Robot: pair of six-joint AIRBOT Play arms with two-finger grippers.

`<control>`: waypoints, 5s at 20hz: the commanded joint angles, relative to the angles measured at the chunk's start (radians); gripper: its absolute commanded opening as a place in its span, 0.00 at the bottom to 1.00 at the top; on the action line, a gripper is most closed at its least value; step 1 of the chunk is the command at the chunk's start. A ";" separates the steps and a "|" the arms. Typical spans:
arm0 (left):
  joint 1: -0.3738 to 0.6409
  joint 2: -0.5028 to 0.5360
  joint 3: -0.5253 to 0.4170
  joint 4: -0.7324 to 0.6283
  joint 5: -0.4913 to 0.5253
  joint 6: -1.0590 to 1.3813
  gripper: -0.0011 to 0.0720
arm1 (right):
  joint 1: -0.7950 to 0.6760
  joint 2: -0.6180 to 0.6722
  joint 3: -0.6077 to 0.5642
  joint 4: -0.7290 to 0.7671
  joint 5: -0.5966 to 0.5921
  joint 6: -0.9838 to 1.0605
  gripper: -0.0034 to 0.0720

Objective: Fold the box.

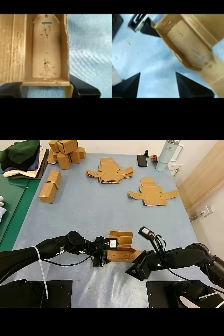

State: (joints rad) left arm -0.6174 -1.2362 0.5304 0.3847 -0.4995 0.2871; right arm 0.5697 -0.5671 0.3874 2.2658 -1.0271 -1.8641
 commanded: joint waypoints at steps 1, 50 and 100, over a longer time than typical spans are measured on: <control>0.000 0.000 0.000 0.000 0.000 0.000 0.68 | 0.006 0.005 0.001 0.054 0.104 0.362 0.98; 0.000 0.034 -0.035 0.084 0.029 -0.122 0.68 | -0.003 -0.554 0.299 -0.096 0.365 0.384 0.48; 0.000 0.034 -0.035 0.084 0.029 -0.122 0.68 | 0.068 -0.181 -0.055 -0.138 0.454 -0.931 0.39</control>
State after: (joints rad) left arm -0.6170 -1.2022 0.4957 0.4683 -0.4709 0.1646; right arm 0.6102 -0.7460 0.3340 2.1105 -0.5827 -2.7838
